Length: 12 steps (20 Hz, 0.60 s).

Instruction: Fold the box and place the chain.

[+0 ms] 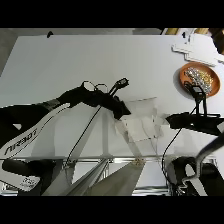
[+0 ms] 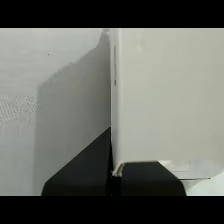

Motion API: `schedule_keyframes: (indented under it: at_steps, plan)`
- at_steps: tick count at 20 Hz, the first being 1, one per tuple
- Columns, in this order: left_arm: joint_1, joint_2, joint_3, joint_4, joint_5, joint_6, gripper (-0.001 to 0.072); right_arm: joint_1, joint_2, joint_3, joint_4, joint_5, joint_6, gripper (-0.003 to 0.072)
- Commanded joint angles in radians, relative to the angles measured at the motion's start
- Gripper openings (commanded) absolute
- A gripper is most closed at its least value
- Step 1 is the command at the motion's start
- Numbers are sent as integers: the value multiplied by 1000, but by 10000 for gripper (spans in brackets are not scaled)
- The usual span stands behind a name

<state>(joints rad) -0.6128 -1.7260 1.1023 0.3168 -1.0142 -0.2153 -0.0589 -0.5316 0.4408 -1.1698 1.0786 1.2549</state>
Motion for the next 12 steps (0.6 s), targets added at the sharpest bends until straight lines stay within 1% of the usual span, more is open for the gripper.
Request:
schedule_keyframes:
  at_steps: [1, 3, 5, 6, 7, 9, 10, 12]
  plan:
    - [-1, 102, 1, 137, 13, -28, 2, 1, 2, 88, 27, 42, 0, 302]
    - [-1, 190, 1, 259, 2, -134, -1, 1, 2, 167, 27, 83, 0, 303]
    - [-1, 266, 0, 364, -38, -214, -2, 1, 18, 234, 27, 117, 0, 302]
    - [-1, 304, -4, 381, -58, -217, -3, 1, 34, 253, 27, 124, 0, 301]
    - [-1, 343, -20, 375, -57, -204, -3, 1, 56, 260, 27, 126, 0, 301]
    - [-1, 408, -66, 373, -27, -163, -3, 1, 94, 259, 26, 149, 0, 300]
    - [-1, 430, -97, 373, -2, -121, -3, 1, 104, 259, 26, 168, 0, 299]
    - [0, 433, -150, 373, 40, -52, -2, 1, 110, 259, 27, 201, 0, 299]
